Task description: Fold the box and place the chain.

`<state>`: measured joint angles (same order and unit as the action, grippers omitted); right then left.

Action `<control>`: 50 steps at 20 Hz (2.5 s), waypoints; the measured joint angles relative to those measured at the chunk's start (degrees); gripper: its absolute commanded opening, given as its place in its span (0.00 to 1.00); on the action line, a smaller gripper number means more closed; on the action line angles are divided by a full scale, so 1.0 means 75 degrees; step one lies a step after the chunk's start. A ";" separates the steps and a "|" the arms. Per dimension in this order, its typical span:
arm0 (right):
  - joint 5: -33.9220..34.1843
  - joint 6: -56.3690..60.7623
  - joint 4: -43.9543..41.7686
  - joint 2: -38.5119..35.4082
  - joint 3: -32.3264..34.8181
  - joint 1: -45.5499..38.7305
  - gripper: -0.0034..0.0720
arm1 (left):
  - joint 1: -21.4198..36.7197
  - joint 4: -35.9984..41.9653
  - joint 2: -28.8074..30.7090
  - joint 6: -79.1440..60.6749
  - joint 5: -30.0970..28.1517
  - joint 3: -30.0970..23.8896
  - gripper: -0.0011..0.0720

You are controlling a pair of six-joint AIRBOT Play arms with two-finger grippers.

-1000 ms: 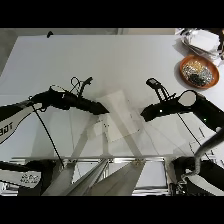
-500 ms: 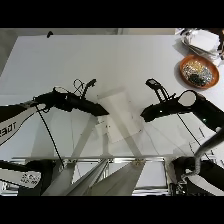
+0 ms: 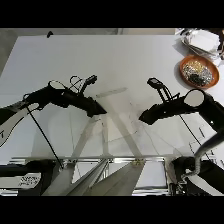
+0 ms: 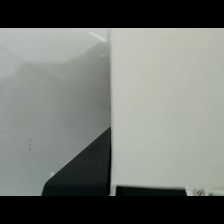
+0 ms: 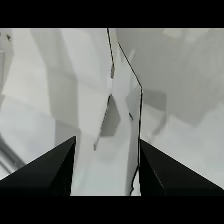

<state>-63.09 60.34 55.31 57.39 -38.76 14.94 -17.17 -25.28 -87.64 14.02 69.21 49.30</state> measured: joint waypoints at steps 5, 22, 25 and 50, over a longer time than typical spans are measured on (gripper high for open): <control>-0.1040 0.0411 0.0291 -0.0883 -0.0067 0.0000 0.60 | -0.0245 -0.0781 0.1107 -0.1040 0.0006 0.0073 0.01; -0.1647 0.1072 0.1035 -0.1784 -0.0076 0.0003 0.91 | -0.0667 -0.0423 0.0096 -0.3407 -0.0726 0.0087 0.02; -0.1518 0.1212 0.1043 -0.1784 -0.0076 0.0000 0.91 | -0.0670 -0.0187 -0.0096 -0.3701 -0.0775 0.0087 0.02; -0.0685 0.1268 0.1055 -0.1784 -0.0076 0.0003 0.91 | -0.1597 0.0085 -0.0632 -0.3552 -0.2095 0.0099 0.02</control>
<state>-68.23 69.84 63.22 44.01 -39.33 14.96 -29.15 -24.64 -92.38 -12.62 53.49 50.04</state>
